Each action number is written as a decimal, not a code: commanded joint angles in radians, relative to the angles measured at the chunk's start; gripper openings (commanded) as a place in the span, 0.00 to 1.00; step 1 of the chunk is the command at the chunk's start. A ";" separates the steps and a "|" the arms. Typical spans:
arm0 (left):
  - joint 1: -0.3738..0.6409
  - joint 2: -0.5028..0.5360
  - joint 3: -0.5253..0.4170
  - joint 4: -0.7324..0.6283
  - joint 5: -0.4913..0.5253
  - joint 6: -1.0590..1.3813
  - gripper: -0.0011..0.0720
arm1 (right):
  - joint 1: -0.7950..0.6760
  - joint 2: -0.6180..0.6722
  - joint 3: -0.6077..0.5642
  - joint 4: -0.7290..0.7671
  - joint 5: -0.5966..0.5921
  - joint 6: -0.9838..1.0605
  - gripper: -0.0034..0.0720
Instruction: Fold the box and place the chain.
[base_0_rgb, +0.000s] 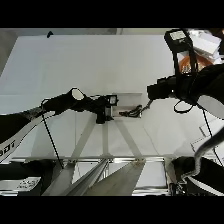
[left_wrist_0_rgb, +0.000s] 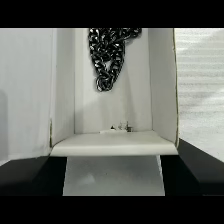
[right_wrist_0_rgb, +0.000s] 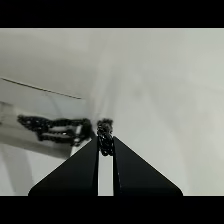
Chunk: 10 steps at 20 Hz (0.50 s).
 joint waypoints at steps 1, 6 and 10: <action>0.000 0.000 0.001 0.000 0.000 0.000 0.44 | 0.001 -0.019 -0.001 0.099 -0.063 -0.026 0.06; 0.000 0.000 0.001 0.000 0.000 0.000 0.44 | 0.001 -0.064 -0.064 0.208 -0.094 -0.072 0.06; 0.000 0.000 0.001 0.000 0.000 0.000 0.44 | 0.001 -0.082 -0.217 0.281 -0.281 -0.070 0.06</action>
